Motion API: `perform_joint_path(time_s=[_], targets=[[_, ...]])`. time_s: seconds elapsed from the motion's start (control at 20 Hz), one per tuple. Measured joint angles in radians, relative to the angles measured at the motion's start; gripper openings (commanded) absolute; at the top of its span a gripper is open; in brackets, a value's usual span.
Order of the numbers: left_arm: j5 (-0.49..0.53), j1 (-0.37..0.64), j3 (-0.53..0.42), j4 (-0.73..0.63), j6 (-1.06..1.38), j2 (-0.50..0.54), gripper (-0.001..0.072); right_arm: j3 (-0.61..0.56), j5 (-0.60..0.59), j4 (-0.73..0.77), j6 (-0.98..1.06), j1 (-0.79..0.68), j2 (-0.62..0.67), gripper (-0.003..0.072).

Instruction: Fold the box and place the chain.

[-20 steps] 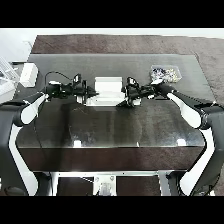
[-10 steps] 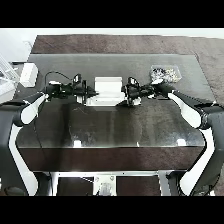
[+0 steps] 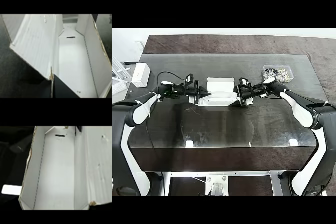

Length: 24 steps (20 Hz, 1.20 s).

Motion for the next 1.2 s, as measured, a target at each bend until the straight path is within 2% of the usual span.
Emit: perform_joint_path(time_s=[0.85,0.95,1.2], targets=[[0.000,0.000,0.000,0.000,0.000,0.000,0.0021,0.005,-0.006,0.019,0.043,0.008,-0.009,0.0665],[0.000,0.000,0.000,0.000,0.000,0.000,0.0021,0.009,-0.009,0.011,0.046,0.009,-0.009,0.0638],[0.000,0.000,0.000,0.000,0.000,0.000,0.0021,0.016,-0.030,-0.002,0.045,0.009,-0.009,0.0634]])
